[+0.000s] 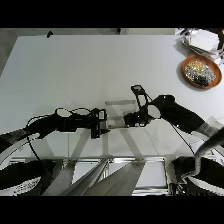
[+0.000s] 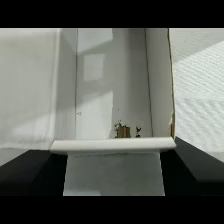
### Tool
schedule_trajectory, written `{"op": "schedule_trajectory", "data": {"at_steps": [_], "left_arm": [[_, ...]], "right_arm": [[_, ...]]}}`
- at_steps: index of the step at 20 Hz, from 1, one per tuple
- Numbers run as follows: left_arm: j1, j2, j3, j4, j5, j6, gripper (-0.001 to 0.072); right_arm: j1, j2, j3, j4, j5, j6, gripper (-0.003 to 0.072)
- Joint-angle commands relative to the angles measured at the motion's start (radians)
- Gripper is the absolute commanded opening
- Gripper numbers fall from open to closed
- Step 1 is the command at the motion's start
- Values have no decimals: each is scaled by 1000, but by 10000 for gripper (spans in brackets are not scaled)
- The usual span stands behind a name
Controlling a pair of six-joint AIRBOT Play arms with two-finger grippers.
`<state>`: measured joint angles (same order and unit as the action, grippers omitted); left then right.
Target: Fold the box and place the chain.
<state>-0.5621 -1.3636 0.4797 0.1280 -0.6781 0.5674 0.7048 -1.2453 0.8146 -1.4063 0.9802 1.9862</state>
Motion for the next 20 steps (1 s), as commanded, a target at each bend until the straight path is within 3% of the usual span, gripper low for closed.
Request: {"op": "schedule_trajectory", "data": {"at_steps": [1, 7, 11, 15, 16, 19, 20], "left_arm": [[0, 1, 0, 0, 0, 0, 138], [0, 1, 0, 0, 0, 0, 138], [0, 1, 0, 0, 0, 0, 138], [0, 1, 0, 0, 0, 0, 138], [0, 1, 0, 0, 0, 0, 138], [0, 1, 0, 0, 0, 0, 138], [0, 1, 0, 0, 0, 0, 138]], "right_arm": [[46, -69, 61, -40, 38, 74, 416], [76, -118, 77, -60, 33, 172, 415], [76, -146, 77, -60, 33, 188, 336], [75, -146, 76, -61, 33, 187, 30], [76, -146, 77, -61, 33, 187, 12], [76, -146, 76, -63, 33, 187, 17], [75, -146, 77, -64, 33, 187, 112]]}}
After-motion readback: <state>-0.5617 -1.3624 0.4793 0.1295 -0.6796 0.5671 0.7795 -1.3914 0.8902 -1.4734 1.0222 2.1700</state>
